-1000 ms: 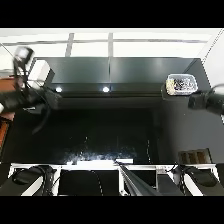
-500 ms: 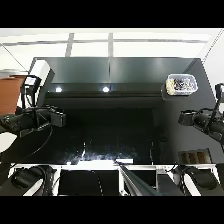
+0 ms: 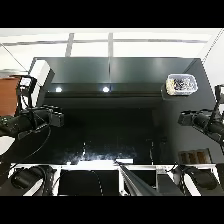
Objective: Fold the box and place the chain.
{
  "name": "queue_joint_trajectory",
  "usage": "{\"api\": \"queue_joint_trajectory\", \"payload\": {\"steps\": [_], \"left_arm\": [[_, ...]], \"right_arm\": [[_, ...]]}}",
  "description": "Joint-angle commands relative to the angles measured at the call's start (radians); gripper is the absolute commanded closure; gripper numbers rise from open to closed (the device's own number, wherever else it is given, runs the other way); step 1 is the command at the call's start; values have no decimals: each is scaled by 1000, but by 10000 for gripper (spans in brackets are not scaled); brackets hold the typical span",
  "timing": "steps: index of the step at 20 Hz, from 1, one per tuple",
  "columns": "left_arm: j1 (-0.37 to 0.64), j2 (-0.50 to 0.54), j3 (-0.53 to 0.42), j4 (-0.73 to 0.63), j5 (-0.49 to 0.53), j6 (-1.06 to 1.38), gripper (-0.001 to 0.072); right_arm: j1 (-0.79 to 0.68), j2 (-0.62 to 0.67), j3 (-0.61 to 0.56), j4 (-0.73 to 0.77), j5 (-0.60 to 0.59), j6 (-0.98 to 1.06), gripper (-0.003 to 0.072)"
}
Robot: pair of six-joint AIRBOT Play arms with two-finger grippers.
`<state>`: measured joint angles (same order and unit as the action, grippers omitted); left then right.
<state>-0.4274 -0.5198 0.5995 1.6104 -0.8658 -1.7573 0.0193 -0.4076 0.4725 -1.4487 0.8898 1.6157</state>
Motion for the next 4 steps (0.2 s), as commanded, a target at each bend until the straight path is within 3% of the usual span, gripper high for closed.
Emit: {"api": "queue_joint_trajectory", "payload": {"steps": [1, 4], "left_arm": [[0, 1, 0, 2, 1, -1, 679], [0, 1, 0, 2, 1, -1, 680]], "right_arm": [[0, 1, 0, 0, 0, 0, 669], [0, 1, 0, 0, 0, 0, 669]]}}
